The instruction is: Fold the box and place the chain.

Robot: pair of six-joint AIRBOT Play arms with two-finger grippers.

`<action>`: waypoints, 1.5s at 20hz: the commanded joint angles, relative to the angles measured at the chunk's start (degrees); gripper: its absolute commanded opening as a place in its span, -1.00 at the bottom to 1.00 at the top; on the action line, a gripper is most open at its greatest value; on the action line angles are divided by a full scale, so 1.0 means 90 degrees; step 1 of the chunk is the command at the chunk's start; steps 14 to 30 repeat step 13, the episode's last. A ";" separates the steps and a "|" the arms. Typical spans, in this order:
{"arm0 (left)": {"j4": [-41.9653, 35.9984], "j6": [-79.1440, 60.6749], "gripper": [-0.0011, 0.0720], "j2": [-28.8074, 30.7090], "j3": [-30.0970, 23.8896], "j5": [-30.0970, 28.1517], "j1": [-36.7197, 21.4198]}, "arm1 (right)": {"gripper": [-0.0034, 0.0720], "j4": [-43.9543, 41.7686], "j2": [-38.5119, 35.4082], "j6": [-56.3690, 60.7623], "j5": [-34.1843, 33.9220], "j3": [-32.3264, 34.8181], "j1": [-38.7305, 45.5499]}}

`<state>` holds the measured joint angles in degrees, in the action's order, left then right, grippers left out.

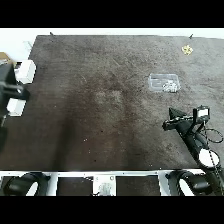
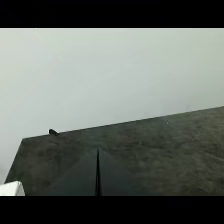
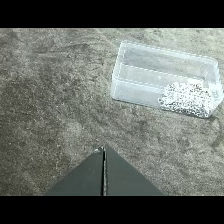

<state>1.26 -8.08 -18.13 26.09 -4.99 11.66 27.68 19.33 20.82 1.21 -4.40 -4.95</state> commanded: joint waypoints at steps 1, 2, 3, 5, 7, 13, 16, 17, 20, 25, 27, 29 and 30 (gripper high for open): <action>-0.0002 -0.0090 -0.96 0.0675 -0.0918 -0.1333 0.1168 | -0.90 0.0000 0.0002 0.0002 0.0002 0.0002 0.0002; -0.0002 -0.0090 -0.96 0.0765 -0.1081 -0.1540 0.1389 | -0.90 0.0000 0.0002 0.0002 0.0002 0.0002 0.0002; -0.0005 -0.0087 -0.96 0.0782 -0.1207 -0.1613 0.1557 | -0.90 0.0000 0.0002 0.0002 0.0002 0.0002 0.0002; -0.0022 -0.0036 -0.96 0.0782 -0.1416 -0.1613 0.1766 | -0.90 0.0000 0.0002 0.0002 -0.0002 0.0002 0.0002; -0.0024 0.0136 -0.96 0.0782 -0.1520 -0.1637 0.1795 | -0.90 0.0000 0.0002 0.0002 -0.0017 0.0002 0.0002; -0.0005 0.0107 -0.94 0.0782 -0.1530 -0.2159 0.1795 | -0.91 0.0000 0.0002 0.0002 -0.0017 0.0002 0.0002; -0.0005 0.0107 -0.94 0.0782 -0.1530 -0.2159 0.1795 | -0.91 0.0000 0.0002 0.0002 -0.0017 0.0002 0.0002; -0.0005 0.0107 -0.94 0.0782 -0.1530 -0.2159 0.1795 | -0.91 0.0000 0.0002 0.0002 -0.0017 0.0002 0.0002; -0.0005 0.0107 -0.94 0.0782 -0.1530 -0.2159 0.1795 | -0.91 0.0000 0.0002 0.0002 -0.0017 0.0002 0.0002; -0.0005 0.0107 -0.94 0.0782 -0.1530 -0.2159 0.1795 | -0.91 0.0000 0.0002 0.0002 -0.0017 0.0002 0.0002; -0.0005 0.0107 -0.94 0.0782 -0.1530 -0.2159 0.1795 | -0.91 0.0000 0.0002 0.0002 -0.0017 0.0002 0.0002; -0.0005 0.0107 -0.94 0.0782 -0.1530 -0.2159 0.1795 | -0.91 0.0000 0.0002 0.0002 -0.0017 0.0002 0.0002; -0.0005 0.0107 -0.94 0.0782 -0.1530 -0.2159 0.1795 | -0.91 0.0000 0.0002 0.0002 -0.0017 0.0002 0.0002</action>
